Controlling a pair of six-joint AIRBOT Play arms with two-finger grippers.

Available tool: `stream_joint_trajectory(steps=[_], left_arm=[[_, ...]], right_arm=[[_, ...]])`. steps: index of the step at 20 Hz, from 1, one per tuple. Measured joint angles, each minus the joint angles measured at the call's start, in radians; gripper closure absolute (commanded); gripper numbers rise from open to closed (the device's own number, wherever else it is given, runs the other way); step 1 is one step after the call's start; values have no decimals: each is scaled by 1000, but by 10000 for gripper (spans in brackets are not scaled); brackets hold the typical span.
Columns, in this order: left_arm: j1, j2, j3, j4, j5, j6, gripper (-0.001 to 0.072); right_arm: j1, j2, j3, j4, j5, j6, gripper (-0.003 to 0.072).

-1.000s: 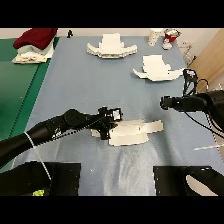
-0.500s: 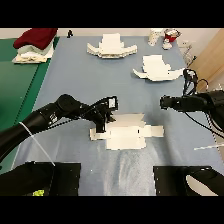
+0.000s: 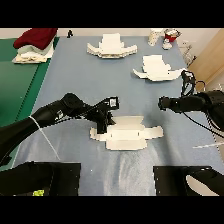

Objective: Fold the box.

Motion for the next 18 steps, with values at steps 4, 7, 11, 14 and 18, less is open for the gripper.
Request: stream_joint_trajectory(steps=[4, 7, 11, 14, 18], left_arm=[[0, -9, 1, 2, -36, -9, 694], [0, -11, 0, 5, -48, -12, 694], [0, -13, 0, 8, -50, -16, 694], [0, -13, 0, 9, -47, -16, 694], [0, -13, 0, 9, -44, -16, 694]], right_arm=[[0, -2, 0, 16, -7, 0, 247], [0, -2, 0, 45, -29, 0, 355], [0, -2, 0, 72, -90, -2, 424], [0, -2, 0, 93, -145, -25, 682], [27, 7, 0, 219, -257, -148, 684]])
